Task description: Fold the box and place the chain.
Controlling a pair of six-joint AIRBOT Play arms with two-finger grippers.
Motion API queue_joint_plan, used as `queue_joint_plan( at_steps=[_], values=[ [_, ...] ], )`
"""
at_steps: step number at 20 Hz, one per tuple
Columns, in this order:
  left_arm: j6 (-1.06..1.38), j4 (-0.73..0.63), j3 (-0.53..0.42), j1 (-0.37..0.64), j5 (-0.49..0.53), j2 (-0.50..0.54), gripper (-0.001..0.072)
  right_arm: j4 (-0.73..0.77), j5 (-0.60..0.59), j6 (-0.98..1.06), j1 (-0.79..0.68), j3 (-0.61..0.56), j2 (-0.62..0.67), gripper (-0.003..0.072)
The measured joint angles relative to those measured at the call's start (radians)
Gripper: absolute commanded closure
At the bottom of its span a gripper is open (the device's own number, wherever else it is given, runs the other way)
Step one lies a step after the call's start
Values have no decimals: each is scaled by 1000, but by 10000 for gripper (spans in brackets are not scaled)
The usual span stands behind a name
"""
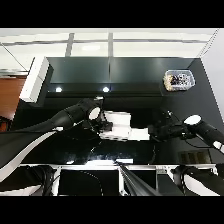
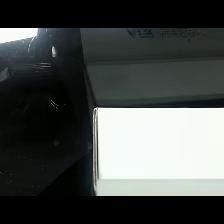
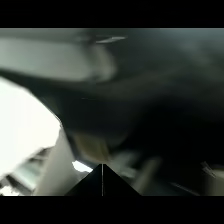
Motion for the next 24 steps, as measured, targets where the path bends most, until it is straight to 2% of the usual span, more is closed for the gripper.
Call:
queue_joint_plan(
  at_steps=[1, 2, 3, 4, 10, 15, 18, 19, 21, 22, 24],
  values=[
    [0, 0, 0, 0, 0, 0, 682, 51, 6, -47, 16, 6, -7, 666],
    [0, 0, 0, 0, -2, 0, 682, 91, 7, -82, 27, 14, -12, 542],
    [0, 0, 0, 0, -2, 0, 682, 120, 11, -113, 34, 24, -15, 183],
    [0, 0, 0, 0, -2, 0, 682, 142, 16, -137, 40, 34, -19, 55],
    [0, 0, 0, 0, -3, 0, 682, 201, 44, -193, 77, 94, -24, 58],
    [0, 0, 0, 0, -6, 0, 682, 142, -80, -78, 228, 151, -24, 70],
    [0, 0, 0, 0, -7, 0, 682, -42, -164, 121, 340, 220, -24, 72],
    [0, 0, 0, 0, -7, 0, 682, -116, -183, 203, 373, 242, -24, 142],
    [0, 0, 0, 0, -7, 0, 682, -280, -209, 387, 443, 286, -24, 147],
    [0, 0, 0, 0, -7, 0, 682, -366, -218, 486, 478, 307, -25, 199],
    [0, 1, 0, 0, -7, 0, 682, -507, -228, 666, 536, 344, -25, 210]
  ],
)
